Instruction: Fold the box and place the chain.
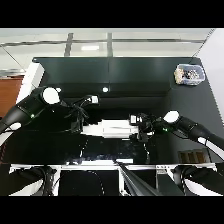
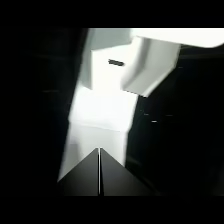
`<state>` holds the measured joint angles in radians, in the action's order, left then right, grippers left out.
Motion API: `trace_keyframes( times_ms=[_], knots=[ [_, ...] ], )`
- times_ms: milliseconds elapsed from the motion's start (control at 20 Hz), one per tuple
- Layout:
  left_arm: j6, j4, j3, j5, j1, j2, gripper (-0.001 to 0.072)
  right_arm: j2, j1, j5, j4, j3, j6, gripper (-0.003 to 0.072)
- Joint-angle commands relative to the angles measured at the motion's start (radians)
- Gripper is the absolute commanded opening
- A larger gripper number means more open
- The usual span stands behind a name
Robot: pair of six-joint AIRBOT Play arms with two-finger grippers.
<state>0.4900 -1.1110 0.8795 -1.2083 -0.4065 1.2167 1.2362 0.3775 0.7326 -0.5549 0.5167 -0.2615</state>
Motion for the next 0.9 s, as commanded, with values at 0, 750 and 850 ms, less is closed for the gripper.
trace_keyframes(
  times_ms=[0, 750, 850],
  knots=[
    [0.153, 0.221, -0.017, -0.093, -0.011, -0.011, 0.0024, 0.001, 0.001, 0.005, -0.003, 0.0, -0.001, 0.0191],
    [-0.026, 0.518, -0.099, 0.577, -0.098, 0.083, 0.0024, 0.001, 0.001, 0.004, -0.003, 0.0, -0.001, 0.0191],
    [-0.025, 0.512, -0.099, 0.544, -0.108, 0.12, 0.0024, 0.001, 0.001, 0.004, -0.003, 0.0, -0.001, 0.0191]
  ],
)
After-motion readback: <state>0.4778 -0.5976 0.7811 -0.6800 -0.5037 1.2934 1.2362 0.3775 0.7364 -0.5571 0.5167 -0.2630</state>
